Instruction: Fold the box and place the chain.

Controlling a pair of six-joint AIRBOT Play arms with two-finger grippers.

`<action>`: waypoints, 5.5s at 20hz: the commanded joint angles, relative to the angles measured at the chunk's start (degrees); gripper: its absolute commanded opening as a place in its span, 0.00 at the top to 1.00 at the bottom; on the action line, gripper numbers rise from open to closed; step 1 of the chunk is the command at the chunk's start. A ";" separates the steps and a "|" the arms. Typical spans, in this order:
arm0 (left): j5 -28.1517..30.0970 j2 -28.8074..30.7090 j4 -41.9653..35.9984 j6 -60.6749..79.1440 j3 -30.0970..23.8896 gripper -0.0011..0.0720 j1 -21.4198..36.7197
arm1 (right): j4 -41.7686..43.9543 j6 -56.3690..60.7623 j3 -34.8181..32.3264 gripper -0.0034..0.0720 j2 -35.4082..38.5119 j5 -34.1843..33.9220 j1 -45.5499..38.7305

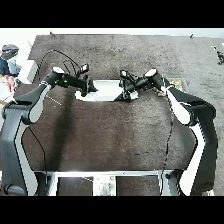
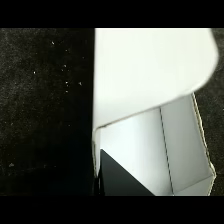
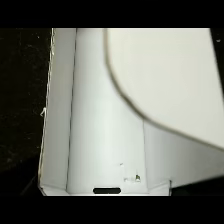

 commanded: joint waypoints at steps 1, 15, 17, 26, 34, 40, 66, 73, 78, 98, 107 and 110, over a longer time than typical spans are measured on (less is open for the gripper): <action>0.07 -0.02 -0.02 -0.02 0.00 0.97 -0.02 | -0.52 0.07 0.22 0.14 -0.50 -0.50 0.26; 0.07 -0.02 -0.02 -0.02 0.00 0.97 -0.02 | -1.57 0.90 0.22 0.14 -0.68 -1.07 -0.24; 0.07 -0.02 -0.02 -0.02 0.00 0.97 -0.02 | -1.18 1.20 0.22 0.14 -0.68 -0.87 -0.96; 0.07 -0.02 -0.04 -0.02 0.00 0.97 -0.02 | -1.40 0.70 0.22 0.14 -0.66 -0.44 0.72; 0.07 -0.02 -0.04 -0.02 0.00 0.97 -0.02 | -1.70 0.72 0.22 0.29 -0.66 -0.90 0.61; 0.07 -0.02 -0.02 0.00 0.00 0.97 -0.02 | -2.51 0.92 0.17 0.42 -0.66 -2.23 0.59; 0.04 -0.02 -1.14 -0.02 0.00 0.97 -0.02 | 0.52 0.46 0.17 0.09 -0.61 -0.52 -0.55; 0.04 -0.02 -1.14 -0.02 0.00 0.97 -0.02 | 0.52 0.48 0.17 0.09 -0.63 -1.14 -0.37; 0.04 -0.02 -1.11 -0.02 -0.02 0.97 -0.02 | 0.52 0.48 0.17 0.09 -0.66 -1.09 -0.31; 0.04 -0.02 -1.11 -0.02 0.00 0.97 -0.02 | -0.59 0.50 0.11 0.33 -0.66 -1.95 0.42; 0.04 -0.02 -1.11 -0.02 0.00 0.97 -0.02 | -2.08 1.01 0.11 0.34 -0.66 -2.19 0.39; 0.04 -0.02 -1.11 -0.02 -0.02 0.97 -0.02 | -2.03 1.16 0.11 0.34 -0.66 -2.69 0.39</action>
